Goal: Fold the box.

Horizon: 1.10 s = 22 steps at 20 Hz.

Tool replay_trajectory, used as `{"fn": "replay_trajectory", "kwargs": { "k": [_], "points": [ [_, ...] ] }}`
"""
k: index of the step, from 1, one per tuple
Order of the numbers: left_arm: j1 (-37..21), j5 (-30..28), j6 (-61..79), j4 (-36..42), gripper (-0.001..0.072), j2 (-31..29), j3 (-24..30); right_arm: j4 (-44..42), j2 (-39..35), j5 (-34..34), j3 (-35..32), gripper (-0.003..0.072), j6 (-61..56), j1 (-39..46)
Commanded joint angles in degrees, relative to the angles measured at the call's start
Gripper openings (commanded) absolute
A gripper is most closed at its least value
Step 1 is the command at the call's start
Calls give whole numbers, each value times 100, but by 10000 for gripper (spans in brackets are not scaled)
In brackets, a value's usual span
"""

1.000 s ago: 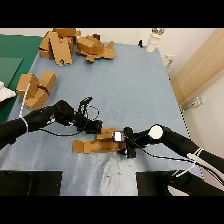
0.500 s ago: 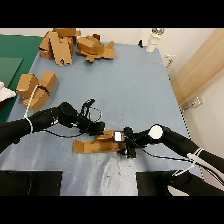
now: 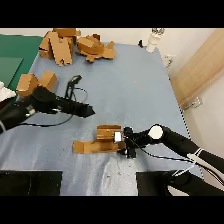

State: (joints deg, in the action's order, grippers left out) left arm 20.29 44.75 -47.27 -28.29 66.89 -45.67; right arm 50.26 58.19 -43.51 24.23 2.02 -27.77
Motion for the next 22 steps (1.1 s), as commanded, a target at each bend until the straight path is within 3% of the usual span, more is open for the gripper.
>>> {"fn": "replay_trajectory", "kwargs": {
  "k": [1,4,7,10,15,17,18,22],
  "points": [
    [-743,1300,2138,-7,13,-334,-11,2,0,0,-2,563,-4,4],
    [-693,1016,3497,-232,13,-361,-9,7,0,-2,-2,563,-2,4],
    [-83,527,4459,-728,12,-400,55,7,0,0,0,563,-2,4],
    [520,39,5388,-758,12,-686,588,7,0,2,0,563,-2,4],
    [605,111,5978,-776,20,-903,1493,7,0,-2,0,563,-2,4],
    [605,354,5963,-776,465,-903,1582,4,0,2,-2,563,-4,4],
    [603,520,5928,-798,499,-903,1587,7,0,2,0,563,-2,4],
    [660,988,5882,-815,500,-903,1593,7,0,2,0,563,-2,4]
  ]
}}
